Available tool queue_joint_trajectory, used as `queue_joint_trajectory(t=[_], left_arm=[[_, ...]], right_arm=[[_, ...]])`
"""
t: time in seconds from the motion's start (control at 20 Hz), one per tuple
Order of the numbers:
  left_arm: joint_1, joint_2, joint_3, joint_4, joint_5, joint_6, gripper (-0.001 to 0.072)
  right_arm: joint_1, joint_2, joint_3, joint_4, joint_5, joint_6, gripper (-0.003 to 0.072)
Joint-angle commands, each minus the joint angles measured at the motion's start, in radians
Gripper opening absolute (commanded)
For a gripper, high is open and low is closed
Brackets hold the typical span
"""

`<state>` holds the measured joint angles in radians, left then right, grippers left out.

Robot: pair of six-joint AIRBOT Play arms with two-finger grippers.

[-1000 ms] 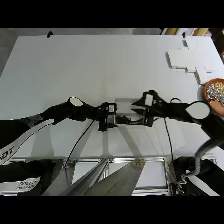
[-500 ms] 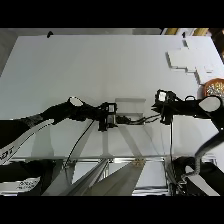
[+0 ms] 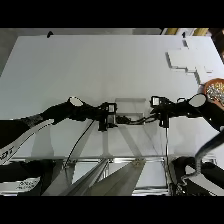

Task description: Fold the box and place the chain.

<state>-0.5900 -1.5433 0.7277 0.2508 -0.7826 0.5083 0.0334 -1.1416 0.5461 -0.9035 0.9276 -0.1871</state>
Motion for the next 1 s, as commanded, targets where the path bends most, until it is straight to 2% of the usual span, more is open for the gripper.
queue_joint_trajectory(t=[0.0, 0.2, 0.6, 0.65, 0.7, 0.9, 0.95], left_arm=[[0.0, 0.001, 0.0, 0.0, 0.0, 0.0, 0.0135], [0.0, 0.001, 0.0, 0.0, 0.0, 0.0, 0.0135], [0.0, 0.001, 0.0, 0.0, 0.0, 0.0, 0.0135], [0.0, 0.001, 0.0, 0.0, 0.0, 0.0, 0.0135], [0.0, 0.001, 0.0, 0.0, 0.0, 0.0, 0.0135], [0.0, 0.001, 0.0, 0.0, 0.0, 0.0, 0.0135], [0.0, 0.001, 0.0, 0.0, 0.0, 0.0, 0.0135]], right_arm=[[0.023, -0.061, 0.0, 0.02, 0.003, -0.048, 0.0179], [0.064, -0.074, 0.0, 0.018, -0.035, -0.084, 0.0179], [0.095, -0.091, 0.0, 0.043, -0.021, -0.083, 0.0163], [0.106, -0.09, 0.0, 0.015, -0.022, -0.078, 0.0064], [0.107, -0.087, 0.0, -0.026, -0.022, -0.046, 0.0021], [0.106, -0.011, 0.0, -0.304, -0.035, 0.235, 0.0021], [0.106, 0.02, 0.0, -0.334, -0.034, 0.268, 0.0021]])
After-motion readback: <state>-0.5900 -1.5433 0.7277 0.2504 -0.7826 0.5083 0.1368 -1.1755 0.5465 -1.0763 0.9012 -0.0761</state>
